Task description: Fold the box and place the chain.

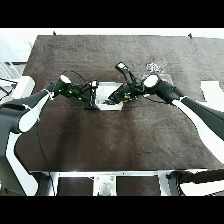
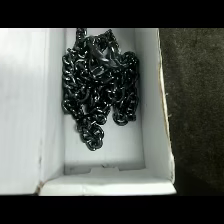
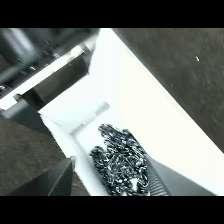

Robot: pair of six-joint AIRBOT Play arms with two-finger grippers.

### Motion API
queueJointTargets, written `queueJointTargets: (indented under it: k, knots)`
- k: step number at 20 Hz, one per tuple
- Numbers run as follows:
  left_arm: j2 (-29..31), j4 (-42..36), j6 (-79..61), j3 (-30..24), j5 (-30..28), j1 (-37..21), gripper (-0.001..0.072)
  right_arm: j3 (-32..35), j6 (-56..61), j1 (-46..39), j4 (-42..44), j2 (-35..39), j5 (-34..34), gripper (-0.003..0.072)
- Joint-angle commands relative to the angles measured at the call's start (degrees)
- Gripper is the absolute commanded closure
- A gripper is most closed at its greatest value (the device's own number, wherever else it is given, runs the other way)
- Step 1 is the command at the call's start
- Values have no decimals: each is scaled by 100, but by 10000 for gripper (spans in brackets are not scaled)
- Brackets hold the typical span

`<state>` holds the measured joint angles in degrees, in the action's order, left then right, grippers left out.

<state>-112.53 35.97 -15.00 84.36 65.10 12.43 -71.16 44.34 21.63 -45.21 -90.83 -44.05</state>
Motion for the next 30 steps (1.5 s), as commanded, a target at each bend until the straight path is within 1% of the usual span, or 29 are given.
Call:
queueJointTargets:
  k: [1,3,5,7,9,10,12,14,15,18,22,23,28,29,30]
  knots:
    - [2,2,0,4,0,2,362,44,350,-269,-20,164,15,172]
    - [2,2,0,4,0,2,362,52,529,-538,-26,553,-114,173]
    - [2,2,0,4,0,2,362,166,785,-874,-70,979,-103,173]
    - [2,2,-2,4,0,2,362,415,1126,-1307,-92,1246,-55,173]
    - [2,2,-2,4,0,2,362,789,1495,-1746,-87,1305,24,173]
    - [2,2,-2,4,0,2,362,1040,1580,-1928,-85,1305,225,173]
    - [2,2,-2,4,-2,2,362,1519,1703,-2162,-85,1303,903,175]
    - [2,2,-2,4,0,2,362,1880,1867,-2291,-76,1296,1613,175]
    - [2,4,0,4,0,2,362,1965,1952,-2291,-81,1257,1814,175]
    - [2,2,-2,4,-4,2,362,1971,1998,-2273,59,966,1858,175]
    - [2,2,-2,4,-4,2,362,1912,1954,-2249,549,520,1980,177]
    - [2,2,-2,4,-4,2,362,1836,1947,-2201,619,393,1976,198]
    - [2,2,-2,4,-4,2,362,1274,1956,-1770,632,-129,1963,198]
    - [2,2,-2,4,-4,2,362,1185,1956,-1727,693,-223,1963,242]
    - [2,2,-2,4,-4,2,362,1130,1956,-1725,721,-302,1965,343]
